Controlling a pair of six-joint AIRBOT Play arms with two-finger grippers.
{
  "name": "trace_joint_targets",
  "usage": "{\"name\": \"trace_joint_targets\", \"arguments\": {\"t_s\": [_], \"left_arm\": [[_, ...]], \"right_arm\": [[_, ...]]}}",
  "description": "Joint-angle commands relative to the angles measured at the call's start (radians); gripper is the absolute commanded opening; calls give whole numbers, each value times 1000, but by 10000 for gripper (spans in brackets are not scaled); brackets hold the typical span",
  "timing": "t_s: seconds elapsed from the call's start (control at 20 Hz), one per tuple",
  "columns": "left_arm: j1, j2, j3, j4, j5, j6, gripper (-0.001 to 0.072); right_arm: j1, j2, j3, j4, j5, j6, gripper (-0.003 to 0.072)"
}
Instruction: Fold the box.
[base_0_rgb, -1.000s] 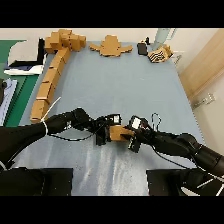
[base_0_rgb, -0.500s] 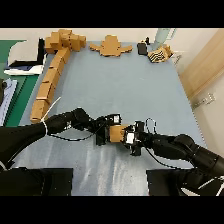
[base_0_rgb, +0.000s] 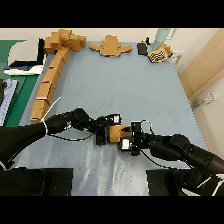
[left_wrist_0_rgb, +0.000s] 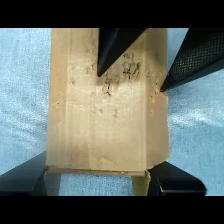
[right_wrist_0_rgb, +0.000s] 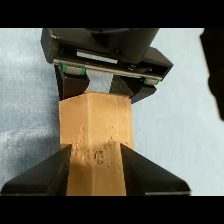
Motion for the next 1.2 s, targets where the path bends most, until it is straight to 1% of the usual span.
{"name": "trace_joint_targets", "arguments": {"t_s": [0.0, 0.1, 0.2, 0.3, 0.55, 0.65, 0.85, 1.0, 1.15], "left_arm": [[0, 0, 0, 0, 0, 0, 322], [0, 0, 0, 0, 1, 0, 322], [0, 0, 0, 0, 0, 0, 323], [0, 0, 0, 0, 0, 0, 322], [0, 0, 0, 0, 0, 0, 322], [0, 0, 0, 0, 0, 0, 322], [0, 0, 0, 0, 0, 0, 323], [0, 0, 0, 0, 0, 0, 322], [0, 0, 0, 0, 0, 0, 322]], "right_arm": [[40, 16, 2, -166, 5, 154, 458], [76, 24, 2, -324, -4, 323, 458], [113, 23, 1, -435, -15, 447, 458], [145, 19, 1, -497, -21, 514, 458], [150, -40, 2, -680, -15, 659, 458], [150, -43, 3, -714, -5, 683, 455], [150, -43, 8, -730, -5, 683, 418], [150, -40, 8, -728, -5, 683, 418], [150, -2, 8, -722, -6, 683, 418]]}}
